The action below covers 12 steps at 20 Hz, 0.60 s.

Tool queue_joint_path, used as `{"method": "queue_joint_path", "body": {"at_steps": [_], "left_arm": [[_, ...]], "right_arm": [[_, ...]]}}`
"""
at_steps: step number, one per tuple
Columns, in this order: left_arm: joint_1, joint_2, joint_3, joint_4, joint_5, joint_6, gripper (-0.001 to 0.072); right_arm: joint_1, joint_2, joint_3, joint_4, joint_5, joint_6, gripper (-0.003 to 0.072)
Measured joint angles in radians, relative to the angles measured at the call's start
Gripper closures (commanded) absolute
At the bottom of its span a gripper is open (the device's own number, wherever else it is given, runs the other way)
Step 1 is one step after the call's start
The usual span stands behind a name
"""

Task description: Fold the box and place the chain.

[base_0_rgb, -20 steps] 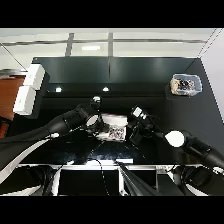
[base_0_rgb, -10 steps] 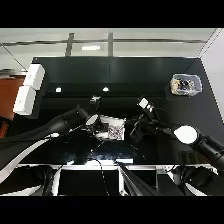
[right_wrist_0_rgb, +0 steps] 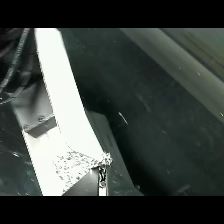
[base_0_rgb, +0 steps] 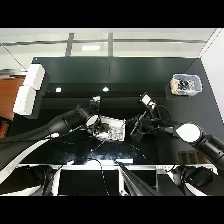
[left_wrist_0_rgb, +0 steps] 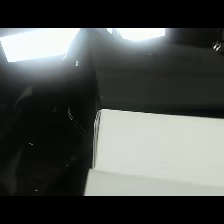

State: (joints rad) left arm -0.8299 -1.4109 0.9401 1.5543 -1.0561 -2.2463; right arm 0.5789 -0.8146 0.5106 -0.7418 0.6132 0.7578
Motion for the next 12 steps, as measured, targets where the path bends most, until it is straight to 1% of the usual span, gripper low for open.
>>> {"method": "queue_joint_path", "body": {"at_steps": [4, 8, 10, 12], "left_arm": [[0.000, 0.000, 0.000, 0.000, 0.000, -0.002, 0.0677], [0.000, 0.000, 0.000, 0.003, -0.002, -0.003, 0.0677], [0.000, 0.000, 0.000, 0.003, -0.002, -0.003, 0.0677], [0.000, 0.000, 0.000, 0.003, -0.003, -0.003, 0.0677]], "right_arm": [[-0.082, 0.000, 0.001, -0.053, 0.032, 0.040, 0.0657], [-0.142, 0.000, 0.001, -0.073, 0.096, 0.051, 0.0657], [-0.154, 0.000, 0.001, -0.064, 0.152, 0.055, 0.0657], [-0.159, 0.000, 0.001, -0.018, 0.212, 0.055, 0.0657]]}}
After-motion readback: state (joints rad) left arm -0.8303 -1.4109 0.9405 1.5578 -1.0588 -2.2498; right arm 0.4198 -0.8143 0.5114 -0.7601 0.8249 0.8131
